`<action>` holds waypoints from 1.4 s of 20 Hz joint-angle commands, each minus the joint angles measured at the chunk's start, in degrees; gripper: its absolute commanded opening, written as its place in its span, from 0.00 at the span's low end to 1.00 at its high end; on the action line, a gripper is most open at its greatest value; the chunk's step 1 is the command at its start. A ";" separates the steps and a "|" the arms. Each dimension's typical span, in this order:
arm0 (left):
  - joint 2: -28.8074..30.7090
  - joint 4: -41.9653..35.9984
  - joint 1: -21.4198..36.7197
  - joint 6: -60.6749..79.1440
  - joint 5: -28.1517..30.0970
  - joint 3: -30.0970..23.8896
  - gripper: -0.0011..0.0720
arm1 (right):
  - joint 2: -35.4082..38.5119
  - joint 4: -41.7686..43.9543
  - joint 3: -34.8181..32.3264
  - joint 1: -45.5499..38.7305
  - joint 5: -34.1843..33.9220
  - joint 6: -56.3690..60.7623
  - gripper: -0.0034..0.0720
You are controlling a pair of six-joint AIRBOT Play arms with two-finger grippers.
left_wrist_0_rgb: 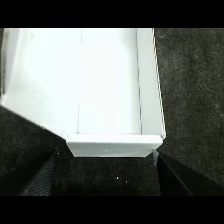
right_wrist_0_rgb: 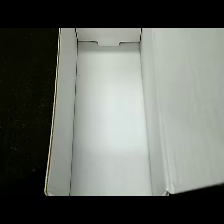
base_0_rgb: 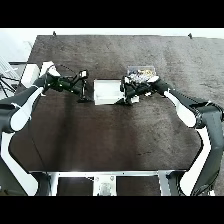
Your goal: Fold the box and place the chain.
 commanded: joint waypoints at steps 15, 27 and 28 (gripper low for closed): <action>-4.04 -4.81 -1.60 3.45 0.24 0.02 1.00 | -0.02 0.00 0.00 0.07 -0.04 0.00 0.81; -6.27 -7.98 -3.32 6.84 3.82 0.00 1.00 | -0.02 0.00 0.00 0.07 -0.04 0.00 0.81; -6.34 -7.96 -3.32 6.84 3.80 -0.02 1.00 | -0.02 0.00 0.00 0.07 -0.02 0.00 0.81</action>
